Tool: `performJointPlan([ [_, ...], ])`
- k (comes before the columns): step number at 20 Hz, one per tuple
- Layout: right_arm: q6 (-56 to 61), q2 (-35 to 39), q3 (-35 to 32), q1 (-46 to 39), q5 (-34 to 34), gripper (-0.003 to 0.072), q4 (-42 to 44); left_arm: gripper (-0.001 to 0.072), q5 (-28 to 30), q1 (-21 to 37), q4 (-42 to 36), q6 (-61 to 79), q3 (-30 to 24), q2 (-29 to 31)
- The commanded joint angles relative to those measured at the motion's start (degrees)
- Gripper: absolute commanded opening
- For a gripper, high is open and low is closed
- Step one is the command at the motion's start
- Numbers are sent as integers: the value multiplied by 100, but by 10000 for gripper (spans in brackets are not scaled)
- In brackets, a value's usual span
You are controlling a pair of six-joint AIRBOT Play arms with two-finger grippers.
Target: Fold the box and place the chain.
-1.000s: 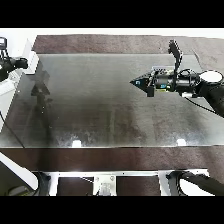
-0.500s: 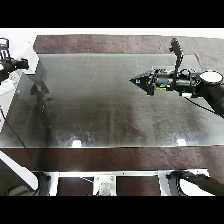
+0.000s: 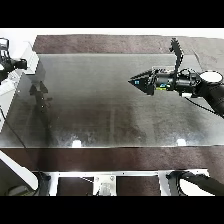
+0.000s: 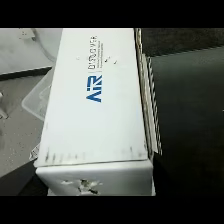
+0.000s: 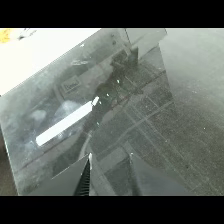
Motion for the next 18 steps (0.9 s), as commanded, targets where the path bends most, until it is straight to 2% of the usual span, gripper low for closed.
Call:
performJointPlan([
  [1,-2,-4,-2,2,0,347,2,720,-94,0,20,9,2,2],
  [2,-2,-4,-2,2,0,384,2,720,-46,0,11,11,2,2],
  [5,-2,-7,-2,2,0,411,0,709,37,-2,-203,0,4,9],
  [7,-2,-7,-2,2,0,416,0,720,-398,-2,-210,142,2,-2],
  [15,-4,-26,-74,2,0,423,-7,720,-428,0,-190,737,4,0],
  [18,-4,-26,-76,-11,0,517,-7,720,-374,0,-190,815,28,94],
])
